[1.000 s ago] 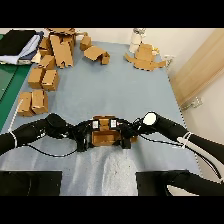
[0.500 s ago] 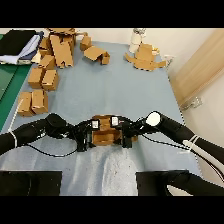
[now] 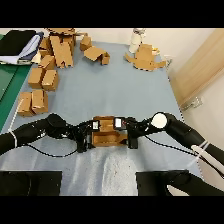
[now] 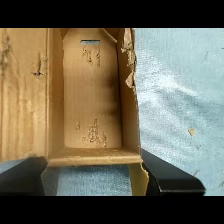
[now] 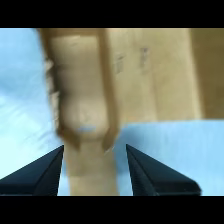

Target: Fold the box.

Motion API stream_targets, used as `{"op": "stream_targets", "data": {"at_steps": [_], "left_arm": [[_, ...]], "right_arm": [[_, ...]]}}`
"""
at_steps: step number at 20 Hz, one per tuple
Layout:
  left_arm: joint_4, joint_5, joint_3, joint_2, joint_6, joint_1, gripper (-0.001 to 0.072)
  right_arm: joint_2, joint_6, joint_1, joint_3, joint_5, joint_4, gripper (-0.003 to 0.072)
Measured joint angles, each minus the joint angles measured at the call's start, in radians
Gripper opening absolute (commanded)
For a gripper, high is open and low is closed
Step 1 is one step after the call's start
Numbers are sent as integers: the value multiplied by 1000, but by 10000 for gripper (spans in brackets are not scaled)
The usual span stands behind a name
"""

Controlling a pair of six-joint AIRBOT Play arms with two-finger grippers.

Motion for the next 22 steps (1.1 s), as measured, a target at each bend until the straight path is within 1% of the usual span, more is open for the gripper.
{"op": "stream_targets", "data": {"at_steps": [3, 4, 6, 7, 10, 13, 17, 19, 22], "left_arm": [[-1, 3, 0, 0, -5, 0, 446], [-2, 3, 0, 0, -5, 0, 446], [-2, 4, 0, 0, -8, 0, 446], [-2, 5, 0, 0, -8, 0, 446], [6, 2, 0, 0, -8, 0, 446], [27, -17, 0, 0, -9, 0, 446], [40, -60, 0, 1, -8, 0, 446], [43, -72, 0, 1, -8, 0, 446], [46, -82, 0, 1, -7, 0, 446]], "right_arm": [[71, 144, -3, 0, 11, -105, 561], [94, 208, -4, 0, 12, -137, 462], [126, 356, -6, 0, 15, -187, 54], [135, 441, -6, 0, 15, -203, 6], [144, 729, -6, 0, 3, -227, 6], [140, 897, -6, 0, -5, -200, 5], [129, 969, -6, 0, -31, -101, 4], [124, 967, -6, 0, -41, -34, 4], [116, 929, -6, 0, -49, 107, 4]]}}
